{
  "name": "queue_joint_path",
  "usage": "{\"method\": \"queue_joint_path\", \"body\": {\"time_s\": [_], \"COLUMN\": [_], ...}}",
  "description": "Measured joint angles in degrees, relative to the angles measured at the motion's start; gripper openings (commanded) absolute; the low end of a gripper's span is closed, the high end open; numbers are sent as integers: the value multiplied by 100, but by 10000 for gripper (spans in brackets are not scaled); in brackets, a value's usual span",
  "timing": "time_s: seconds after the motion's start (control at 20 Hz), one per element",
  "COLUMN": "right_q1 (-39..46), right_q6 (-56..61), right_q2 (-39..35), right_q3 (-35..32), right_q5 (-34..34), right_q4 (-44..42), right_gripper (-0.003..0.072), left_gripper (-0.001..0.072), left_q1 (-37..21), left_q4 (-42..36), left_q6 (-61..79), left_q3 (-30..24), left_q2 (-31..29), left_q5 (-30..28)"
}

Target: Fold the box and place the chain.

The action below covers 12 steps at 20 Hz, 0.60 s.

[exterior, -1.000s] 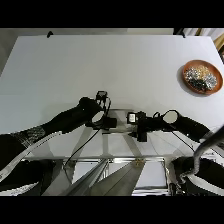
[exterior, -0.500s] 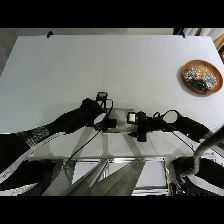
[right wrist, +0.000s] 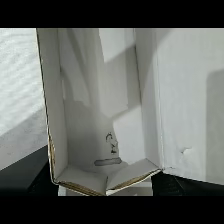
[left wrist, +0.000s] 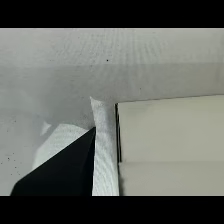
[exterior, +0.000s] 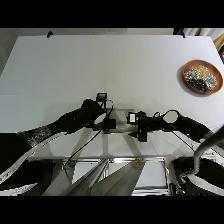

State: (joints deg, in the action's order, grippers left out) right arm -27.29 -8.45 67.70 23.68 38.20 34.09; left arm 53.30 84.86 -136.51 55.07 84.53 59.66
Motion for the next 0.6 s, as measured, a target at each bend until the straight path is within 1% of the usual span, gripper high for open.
{"method": "queue_joint_path", "body": {"time_s": [0.05,0.15,0.2,0.45,0.5,0.55,0.6], "right_q1": [0,0,0,0,0,0,-2], "right_q6": [2,9,24,28,28,28,11], "right_q2": [0,0,0,0,0,0,0], "right_q3": [0,0,0,0,-2,-2,0], "right_q5": [0,0,2,0,0,-2,-2], "right_q4": [-2,-9,-20,-24,-24,-24,-17], "right_gripper": [311,311,311,311,311,311,311], "left_gripper": [255,23,5,11,55,143,246], "left_q1": [0,0,2,0,0,0,0], "left_q4": [-4,-46,-72,-59,-59,-59,-70], "left_q6": [0,-17,-61,-33,-24,4,24], "left_q3": [0,0,2,2,2,2,2], "left_q2": [0,2,2,2,0,-2,-9], "left_q5": [-2,-74,-96,-81,-72,-63,-42]}}
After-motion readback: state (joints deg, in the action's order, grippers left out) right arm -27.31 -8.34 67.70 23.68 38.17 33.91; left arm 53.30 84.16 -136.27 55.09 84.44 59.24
